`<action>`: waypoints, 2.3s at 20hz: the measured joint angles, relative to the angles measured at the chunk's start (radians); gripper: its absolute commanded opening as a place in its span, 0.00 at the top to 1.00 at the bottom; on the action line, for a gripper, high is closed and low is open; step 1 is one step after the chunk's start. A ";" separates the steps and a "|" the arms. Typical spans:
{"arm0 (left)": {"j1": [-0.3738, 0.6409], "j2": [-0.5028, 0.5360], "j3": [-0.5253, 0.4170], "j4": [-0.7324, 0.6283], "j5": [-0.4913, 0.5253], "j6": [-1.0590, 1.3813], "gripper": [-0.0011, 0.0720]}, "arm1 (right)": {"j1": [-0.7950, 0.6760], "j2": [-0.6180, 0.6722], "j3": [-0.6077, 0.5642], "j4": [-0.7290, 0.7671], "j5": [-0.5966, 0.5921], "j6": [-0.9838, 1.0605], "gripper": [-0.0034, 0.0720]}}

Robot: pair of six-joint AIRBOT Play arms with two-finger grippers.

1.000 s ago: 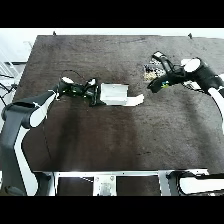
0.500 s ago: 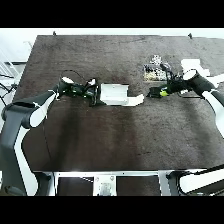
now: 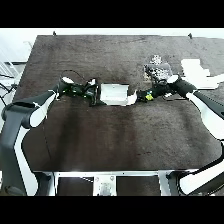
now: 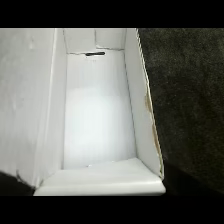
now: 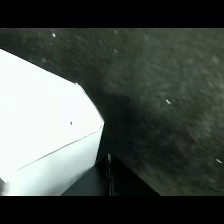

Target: Fold the box and place the chain.

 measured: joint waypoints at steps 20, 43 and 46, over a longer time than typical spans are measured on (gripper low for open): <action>0.000 0.000 0.000 0.000 0.000 0.000 0.35 | 0.060 0.056 0.003 0.130 -0.003 0.002 0.39; 0.000 0.000 0.000 0.000 0.000 0.000 0.35 | 0.260 -0.039 0.222 -0.425 -0.013 0.502 0.38; 0.000 0.000 0.000 0.000 0.000 0.000 0.35 | 0.293 -0.063 0.285 -0.520 0.039 0.584 0.38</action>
